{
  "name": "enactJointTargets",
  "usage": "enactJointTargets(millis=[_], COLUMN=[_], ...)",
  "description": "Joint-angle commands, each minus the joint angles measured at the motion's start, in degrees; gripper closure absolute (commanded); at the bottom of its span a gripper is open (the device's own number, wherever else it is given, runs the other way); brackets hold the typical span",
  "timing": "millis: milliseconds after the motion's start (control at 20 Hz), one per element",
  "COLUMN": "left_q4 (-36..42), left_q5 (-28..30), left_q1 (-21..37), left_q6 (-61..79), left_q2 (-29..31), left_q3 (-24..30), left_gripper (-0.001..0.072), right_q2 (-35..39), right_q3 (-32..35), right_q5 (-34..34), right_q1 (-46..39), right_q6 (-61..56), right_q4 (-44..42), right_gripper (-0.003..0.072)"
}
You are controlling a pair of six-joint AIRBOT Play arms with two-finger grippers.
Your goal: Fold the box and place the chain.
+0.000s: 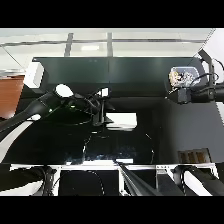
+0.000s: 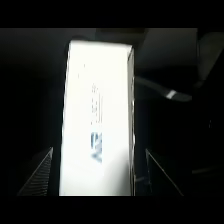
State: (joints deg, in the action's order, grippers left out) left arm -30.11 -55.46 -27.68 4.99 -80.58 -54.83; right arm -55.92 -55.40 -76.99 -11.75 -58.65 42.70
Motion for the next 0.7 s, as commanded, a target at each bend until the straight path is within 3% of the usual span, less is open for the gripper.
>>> enactJointTargets(millis=[0, 100, 300, 650], left_q4=[2.1, 2.08, 1.53, -9.6], left_q5=[8.72, 9.86, 3.67, -3.54], left_q1=[-5.51, -7.74, -8.35, -6.4], left_q6=[-4.94, -8.37, -15.89, -21.38], left_q2=[-1.42, -6.16, -14.36, -15.43], left_q3=[-4.39, -9.11, -17.62, -18.4], left_gripper=[0.0015, 0.0015, 0.0014, 0.0013], right_q2=[0.48, 0.48, 0.48, 0.48], right_q3=[-0.13, -0.13, -0.13, -0.11], right_q5=[0.46, 0.52, 0.46, 0.57], right_q1=[-1.77, -1.77, -1.77, -1.77], right_q6=[-1.57, -1.55, -1.46, -0.02], right_q4=[5.81, 5.84, 5.99, 5.97], right_gripper=[0.0669, 0.0669, 0.0669, 0.0669])
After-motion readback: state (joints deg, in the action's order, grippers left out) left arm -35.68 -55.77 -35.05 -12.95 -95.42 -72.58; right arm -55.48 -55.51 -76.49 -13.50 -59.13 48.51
